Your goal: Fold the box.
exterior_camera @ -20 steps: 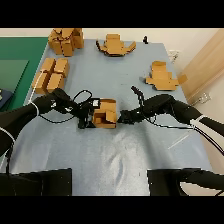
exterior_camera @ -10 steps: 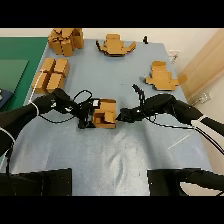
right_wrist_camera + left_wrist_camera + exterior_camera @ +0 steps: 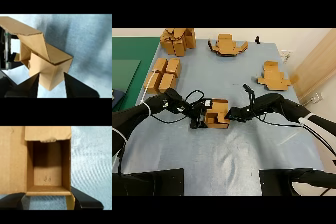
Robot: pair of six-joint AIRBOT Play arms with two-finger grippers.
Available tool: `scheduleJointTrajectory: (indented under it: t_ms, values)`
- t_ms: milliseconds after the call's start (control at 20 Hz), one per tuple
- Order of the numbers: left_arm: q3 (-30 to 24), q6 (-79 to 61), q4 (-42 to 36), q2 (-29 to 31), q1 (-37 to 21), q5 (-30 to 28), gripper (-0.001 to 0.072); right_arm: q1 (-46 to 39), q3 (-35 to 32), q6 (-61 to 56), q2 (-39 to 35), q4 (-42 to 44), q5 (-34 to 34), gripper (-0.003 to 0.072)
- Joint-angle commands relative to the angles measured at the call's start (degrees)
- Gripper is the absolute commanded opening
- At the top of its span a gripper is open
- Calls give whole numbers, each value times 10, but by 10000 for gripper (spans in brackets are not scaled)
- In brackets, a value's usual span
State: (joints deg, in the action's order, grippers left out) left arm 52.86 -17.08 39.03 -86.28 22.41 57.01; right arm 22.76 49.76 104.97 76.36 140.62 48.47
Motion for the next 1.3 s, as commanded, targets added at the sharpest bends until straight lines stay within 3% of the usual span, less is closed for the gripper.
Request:
scheduleJointTrajectory:
  t_ms: [0,50,100,200,550,750,1250]
  values:
    - [0,0,0,0,0,0,22,25,47,-61,32,-68,7,493]
    - [0,0,0,0,0,0,21,36,63,-105,38,-115,19,494]
    - [0,0,0,0,0,0,22,46,78,-155,42,-167,37,543]
    - [0,0,0,0,0,-1,22,63,98,-219,43,-233,56,543]
    - [0,0,0,0,0,-5,21,90,108,-286,57,-249,41,543]
    - [0,0,0,0,0,-5,21,109,151,-316,86,-264,50,543]
    - [0,0,0,0,0,-10,22,170,265,-513,171,-452,207,536]
